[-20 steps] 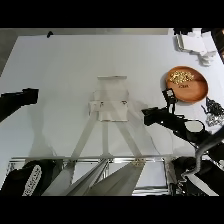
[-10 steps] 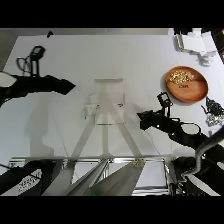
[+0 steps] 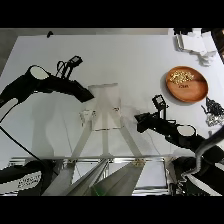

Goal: Fold the box and place the chain.

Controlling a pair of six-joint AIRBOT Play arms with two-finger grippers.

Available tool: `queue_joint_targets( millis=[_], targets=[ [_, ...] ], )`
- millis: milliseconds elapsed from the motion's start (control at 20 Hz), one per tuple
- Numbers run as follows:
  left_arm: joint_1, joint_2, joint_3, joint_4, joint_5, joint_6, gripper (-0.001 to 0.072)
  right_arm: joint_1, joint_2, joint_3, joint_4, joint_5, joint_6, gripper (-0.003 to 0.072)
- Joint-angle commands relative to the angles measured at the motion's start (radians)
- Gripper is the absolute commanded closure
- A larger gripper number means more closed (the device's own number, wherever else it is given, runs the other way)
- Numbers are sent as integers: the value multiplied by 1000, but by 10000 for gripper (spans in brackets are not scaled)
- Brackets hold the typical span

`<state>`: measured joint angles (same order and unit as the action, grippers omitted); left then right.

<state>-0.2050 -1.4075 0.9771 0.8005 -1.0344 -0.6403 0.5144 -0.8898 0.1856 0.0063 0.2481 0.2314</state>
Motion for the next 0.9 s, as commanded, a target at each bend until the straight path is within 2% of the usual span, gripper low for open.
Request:
queue_joint_targets(
  millis=[0,150,350,450,500,650,850],
  targets=[
    [-9,-21,5,-3,-107,60,11,4,-1,0,11,-5,0,676],
    [-9,-41,5,-33,-104,83,22,4,-1,0,41,-3,0,675],
    [-9,-86,5,-137,-111,141,155,4,-1,0,53,-4,-1,675],
    [-9,-106,5,-142,-115,144,165,4,-1,0,53,-6,-1,675],
    [-9,-115,5,-141,-118,145,212,4,-1,0,53,-6,-1,675],
    [-9,-138,5,-143,-122,167,218,4,-1,0,53,-6,-1,675],
    [-9,-161,5,-214,-120,223,326,4,-1,0,55,-6,0,675]
  ],
)
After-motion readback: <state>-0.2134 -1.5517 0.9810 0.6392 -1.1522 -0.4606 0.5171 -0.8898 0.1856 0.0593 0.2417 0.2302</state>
